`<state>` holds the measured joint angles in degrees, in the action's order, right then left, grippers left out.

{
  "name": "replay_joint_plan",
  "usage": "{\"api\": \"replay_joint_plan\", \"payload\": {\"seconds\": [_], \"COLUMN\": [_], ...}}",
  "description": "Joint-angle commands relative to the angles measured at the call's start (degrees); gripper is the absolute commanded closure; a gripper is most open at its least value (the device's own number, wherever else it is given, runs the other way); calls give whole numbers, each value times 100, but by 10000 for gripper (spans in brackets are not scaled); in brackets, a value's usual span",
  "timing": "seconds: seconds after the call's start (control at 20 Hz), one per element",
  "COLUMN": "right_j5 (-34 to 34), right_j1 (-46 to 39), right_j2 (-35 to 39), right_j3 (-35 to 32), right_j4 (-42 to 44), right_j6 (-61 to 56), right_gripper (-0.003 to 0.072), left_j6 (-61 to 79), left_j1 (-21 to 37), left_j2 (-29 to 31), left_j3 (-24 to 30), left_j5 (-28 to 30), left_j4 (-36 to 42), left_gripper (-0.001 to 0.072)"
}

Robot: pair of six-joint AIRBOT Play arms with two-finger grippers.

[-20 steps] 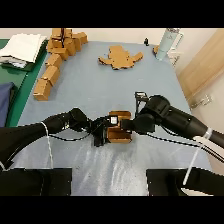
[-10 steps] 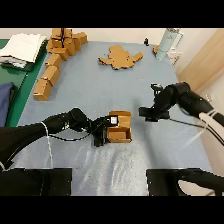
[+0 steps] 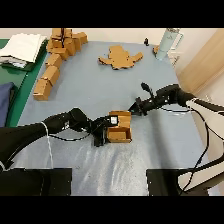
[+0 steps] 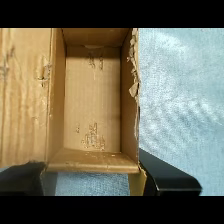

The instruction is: Fold the box.

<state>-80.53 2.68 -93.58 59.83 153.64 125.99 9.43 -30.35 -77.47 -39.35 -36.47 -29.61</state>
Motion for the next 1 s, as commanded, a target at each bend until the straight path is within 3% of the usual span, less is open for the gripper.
{"api": "replay_joint_plan", "payload": {"seconds": [0.0, 0.2, 0.35, 0.5, 0.8, 0.95], "right_j5": [-776, -772, -323, 990, 4509, 5740], "right_j1": [321, 560, 756, 1370, 3121, 3895], "right_j2": [-153, 323, 859, 1744, 3792, 4557], "right_j3": [66, -70, -407, -1025, -2347, -2870], "right_j4": [450, 223, -15, -898, -3036, -4223], "right_j6": [1132, 1419, 1775, 1976, 2087, 2013], "right_gripper": [682, 682, 682, 681, 680, 681], "left_j6": [0, 0, 0, 0, 0, 0], "left_j1": [2, 2, 2, 2, 2, 2], "left_j2": [-4, -4, -4, -4, -4, -4], "left_j3": [2, 2, 2, 2, 2, 2], "left_j5": [0, 2, 0, 2, 0, 0], "left_j4": [-2, -2, -2, -2, -2, -2], "left_gripper": [306, 306, 306, 306, 306, 306]}}
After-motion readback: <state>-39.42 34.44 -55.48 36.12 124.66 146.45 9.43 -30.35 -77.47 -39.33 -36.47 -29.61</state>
